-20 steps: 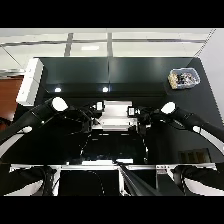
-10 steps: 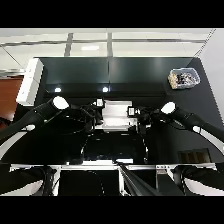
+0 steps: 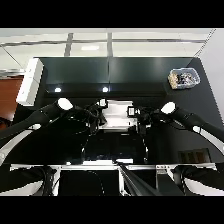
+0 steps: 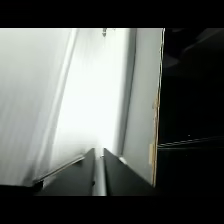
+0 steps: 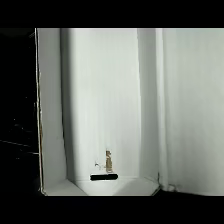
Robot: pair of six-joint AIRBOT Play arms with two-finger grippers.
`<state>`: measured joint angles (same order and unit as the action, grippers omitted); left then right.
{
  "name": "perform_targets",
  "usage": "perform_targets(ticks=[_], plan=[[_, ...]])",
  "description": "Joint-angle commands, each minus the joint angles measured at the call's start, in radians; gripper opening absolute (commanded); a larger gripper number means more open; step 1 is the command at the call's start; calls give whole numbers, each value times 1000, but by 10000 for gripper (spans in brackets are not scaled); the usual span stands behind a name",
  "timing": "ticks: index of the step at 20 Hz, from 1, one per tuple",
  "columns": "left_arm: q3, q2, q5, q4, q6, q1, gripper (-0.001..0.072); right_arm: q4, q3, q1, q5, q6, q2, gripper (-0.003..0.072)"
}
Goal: Fold the box and place the chain.
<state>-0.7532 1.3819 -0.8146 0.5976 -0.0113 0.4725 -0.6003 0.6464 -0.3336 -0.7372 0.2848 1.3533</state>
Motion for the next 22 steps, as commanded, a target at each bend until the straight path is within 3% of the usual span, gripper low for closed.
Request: perform_targets(ticks=[1, 2, 3, 4, 5, 6, 8, 11, 16, 20, 22], plan=[[-1, 3, 8, -4, 2, 11, 367, 0, 0, -1, 0, 0, 1, 422], [-1, 3, 1, -3, 4, 10, 163, 0, 0, -1, 0, 0, 1, 422], [-1, 3, -1, -3, 4, 10, 46, 0, 0, -1, 0, 0, 1, 422], [-1, 3, -1, -5, 10, 11, 238, 0, 0, -1, 0, 0, 1, 422], [-1, 3, -2, -3, 23, 11, 241, 0, 0, -1, 0, 0, 1, 423], [-2, 2, -9, 2, 22, 8, 64, 0, 0, -1, 0, 0, 1, 422], [-19, -5, -52, 77, 47, -2, 29, 0, 0, -1, 0, 0, 1, 422], [-59, -82, -38, 259, 356, -55, 27, 0, 0, -1, 0, 0, 1, 423], [-47, -246, -54, 386, 825, -263, 29, 0, 0, -1, 0, 0, 1, 423], [19, -211, -251, 359, 1248, -443, 30, 0, 0, -1, 0, 0, 1, 422], [70, -162, -358, 230, 1239, -500, 30, 0, 0, -1, 0, 0, 1, 422]])
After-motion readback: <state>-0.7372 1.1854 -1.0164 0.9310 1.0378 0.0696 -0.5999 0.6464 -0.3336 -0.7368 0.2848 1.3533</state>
